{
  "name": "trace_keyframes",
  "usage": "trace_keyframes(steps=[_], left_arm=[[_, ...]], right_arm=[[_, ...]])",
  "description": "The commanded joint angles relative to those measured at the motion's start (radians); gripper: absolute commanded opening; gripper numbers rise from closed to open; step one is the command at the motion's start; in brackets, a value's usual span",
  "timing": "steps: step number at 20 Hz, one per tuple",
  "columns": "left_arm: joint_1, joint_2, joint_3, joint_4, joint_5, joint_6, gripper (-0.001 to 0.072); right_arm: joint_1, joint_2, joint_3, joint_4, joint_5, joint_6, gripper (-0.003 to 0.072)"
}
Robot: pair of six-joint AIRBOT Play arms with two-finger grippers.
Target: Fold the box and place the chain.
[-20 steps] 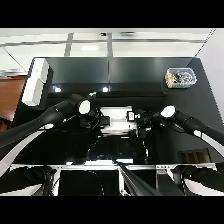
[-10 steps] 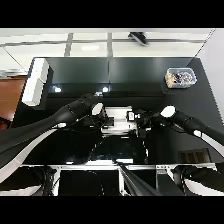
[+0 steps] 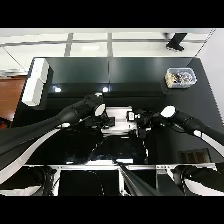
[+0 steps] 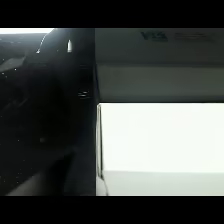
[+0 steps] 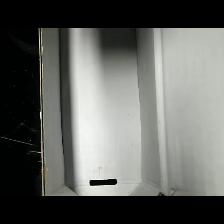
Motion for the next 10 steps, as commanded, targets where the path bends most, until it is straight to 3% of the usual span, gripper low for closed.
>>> trace_keyframes(steps=[1,3,6,7,8,9,10], left_arm=[[0.0,-0.007,0.004,0.0,0.0,-0.005,0.0173],[0.0,-0.007,0.005,-0.002,0.006,-0.005,0.0027],[0.0,-0.007,0.005,-0.005,0.006,-0.004,0.0036],[0.0,-0.007,0.006,-0.01,0.006,-0.004,0.0152],[0.0,-0.007,0.006,-0.01,-0.001,-0.004,0.0365],[0.0,-0.007,0.006,-0.006,-0.013,-0.002,0.0428],[0.0,-0.007,0.006,0.0,-0.018,0.006,0.0423]], right_arm=[[0.0,0.0,0.0,0.0,0.0,0.0,0.023],[0.0,0.0,0.0,0.0,0.0,0.0,0.023],[0.0,0.0,0.0,0.0,0.0,0.0,0.0229],[0.0,0.0,0.0,0.0,0.0,0.0,0.023],[0.0,0.0,0.0,0.0,0.0,0.0,0.023],[0.0,0.0,0.0,0.0,0.0,0.0,0.023],[0.0,0.0,0.0,0.0,0.0,0.0,0.023]])
